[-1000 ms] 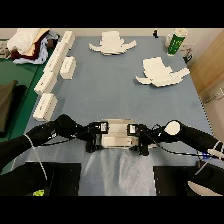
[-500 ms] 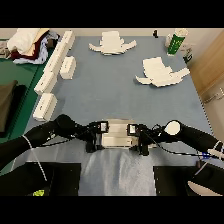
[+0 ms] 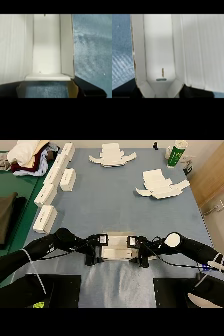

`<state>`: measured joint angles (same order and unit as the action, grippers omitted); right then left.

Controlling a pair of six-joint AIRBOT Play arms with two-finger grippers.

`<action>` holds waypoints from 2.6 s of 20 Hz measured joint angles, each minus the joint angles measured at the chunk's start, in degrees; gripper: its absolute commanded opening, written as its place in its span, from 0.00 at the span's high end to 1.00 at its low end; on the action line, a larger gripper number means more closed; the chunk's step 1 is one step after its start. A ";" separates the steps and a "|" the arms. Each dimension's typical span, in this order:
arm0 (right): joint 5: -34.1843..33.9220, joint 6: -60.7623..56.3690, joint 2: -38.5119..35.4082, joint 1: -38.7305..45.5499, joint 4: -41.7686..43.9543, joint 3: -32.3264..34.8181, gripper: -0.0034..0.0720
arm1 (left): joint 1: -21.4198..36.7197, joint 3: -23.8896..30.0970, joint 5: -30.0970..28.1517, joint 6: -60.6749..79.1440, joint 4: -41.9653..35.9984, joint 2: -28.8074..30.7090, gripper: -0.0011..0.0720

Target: Fold the box.

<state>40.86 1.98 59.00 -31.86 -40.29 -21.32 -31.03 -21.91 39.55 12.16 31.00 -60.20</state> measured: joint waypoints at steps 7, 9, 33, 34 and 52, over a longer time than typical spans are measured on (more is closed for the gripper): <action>0.02 0.00 0.00 0.00 0.00 0.00 0.28 | -2.12 0.11 -2.62 0.50 -1.60 -1.20 0.04; 0.02 0.00 0.00 0.00 -0.02 0.00 0.28 | -2.45 0.11 -3.13 0.61 -2.10 -1.38 0.04; 0.02 0.00 0.02 0.00 0.00 -0.04 0.28 | -2.86 0.11 -3.06 0.26 -1.25 -1.55 0.23; 0.02 0.00 0.02 0.00 0.00 -0.07 0.28 | -2.86 0.11 -3.04 0.26 -1.25 -1.55 0.23; 3.58 -16.61 -4.13 -0.07 -9.25 -2.32 0.00 | -2.86 0.11 -2.99 0.24 -1.20 -1.55 0.23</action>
<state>44.45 -14.63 54.87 -31.92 -49.54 -23.64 -33.89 -21.80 36.56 12.40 29.80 -61.76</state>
